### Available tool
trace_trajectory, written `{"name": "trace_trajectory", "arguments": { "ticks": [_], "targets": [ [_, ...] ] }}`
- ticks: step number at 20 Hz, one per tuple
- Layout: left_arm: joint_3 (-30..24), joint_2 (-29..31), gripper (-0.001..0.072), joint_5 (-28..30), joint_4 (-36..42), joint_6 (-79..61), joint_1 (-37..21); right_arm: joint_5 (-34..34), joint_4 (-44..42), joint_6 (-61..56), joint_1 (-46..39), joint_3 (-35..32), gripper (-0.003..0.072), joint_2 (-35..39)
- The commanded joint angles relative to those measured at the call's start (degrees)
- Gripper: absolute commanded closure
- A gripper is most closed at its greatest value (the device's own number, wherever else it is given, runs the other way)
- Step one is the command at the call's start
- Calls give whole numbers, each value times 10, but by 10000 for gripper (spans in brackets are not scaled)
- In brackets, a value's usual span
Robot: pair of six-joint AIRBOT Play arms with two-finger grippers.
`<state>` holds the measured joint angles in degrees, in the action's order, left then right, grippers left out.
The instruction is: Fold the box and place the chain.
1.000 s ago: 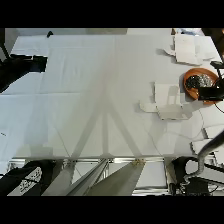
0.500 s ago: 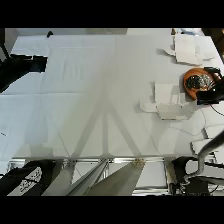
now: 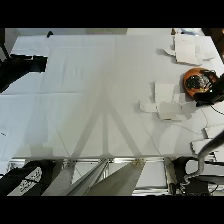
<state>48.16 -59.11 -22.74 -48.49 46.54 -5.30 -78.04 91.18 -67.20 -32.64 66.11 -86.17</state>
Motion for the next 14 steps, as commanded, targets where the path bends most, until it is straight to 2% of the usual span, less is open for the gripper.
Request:
{"name": "trace_trajectory", "arguments": {
  "ticks": [1, 6, 14],
  "targets": [
    [0, 0, 10, 0, 0, 0, 0, 11, -1, 2, 0, 0, 663, -2],
    [0, 0, 10, 0, 0, 0, 0, 9, -15, 17, 8, 0, 672, -1],
    [0, 0, 10, 0, 0, 0, 0, 19, -152, 40, 101, 0, 675, 27]
  ]
}}
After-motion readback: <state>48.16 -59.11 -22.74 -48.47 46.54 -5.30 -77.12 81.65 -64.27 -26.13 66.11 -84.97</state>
